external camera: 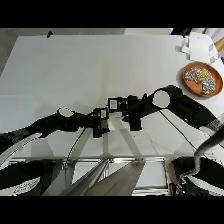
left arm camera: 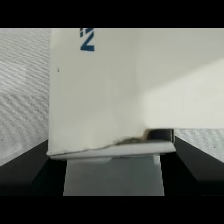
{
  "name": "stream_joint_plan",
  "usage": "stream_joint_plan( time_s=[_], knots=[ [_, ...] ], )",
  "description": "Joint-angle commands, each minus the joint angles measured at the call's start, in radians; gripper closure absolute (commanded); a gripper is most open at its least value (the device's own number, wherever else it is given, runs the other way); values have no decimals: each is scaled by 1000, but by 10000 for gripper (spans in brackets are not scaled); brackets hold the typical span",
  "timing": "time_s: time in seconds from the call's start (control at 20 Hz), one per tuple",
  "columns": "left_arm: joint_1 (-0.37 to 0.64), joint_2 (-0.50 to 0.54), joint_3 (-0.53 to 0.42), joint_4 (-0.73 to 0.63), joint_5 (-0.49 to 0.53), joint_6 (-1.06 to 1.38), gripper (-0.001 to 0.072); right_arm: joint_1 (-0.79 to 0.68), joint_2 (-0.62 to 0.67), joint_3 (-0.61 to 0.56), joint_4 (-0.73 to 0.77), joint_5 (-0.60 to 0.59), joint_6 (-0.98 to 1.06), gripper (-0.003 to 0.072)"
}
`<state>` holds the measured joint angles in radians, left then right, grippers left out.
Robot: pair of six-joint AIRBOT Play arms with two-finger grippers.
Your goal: Fold the box and place the chain.
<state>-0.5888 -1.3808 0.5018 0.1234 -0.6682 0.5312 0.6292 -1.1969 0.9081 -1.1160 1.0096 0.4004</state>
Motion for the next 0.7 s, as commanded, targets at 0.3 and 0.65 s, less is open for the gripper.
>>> stream_joint_plan(
  time_s=[0.3, 0.65],
  knots=[
    [-1, 0, 0, 0, -2, 0, 606, 1, 0, -3, -28, 15, 14, 414],
    [-1, 0, 0, 0, -2, 0, 606, 1, 0, -5, -1, 49, 14, 415]
  ],
)
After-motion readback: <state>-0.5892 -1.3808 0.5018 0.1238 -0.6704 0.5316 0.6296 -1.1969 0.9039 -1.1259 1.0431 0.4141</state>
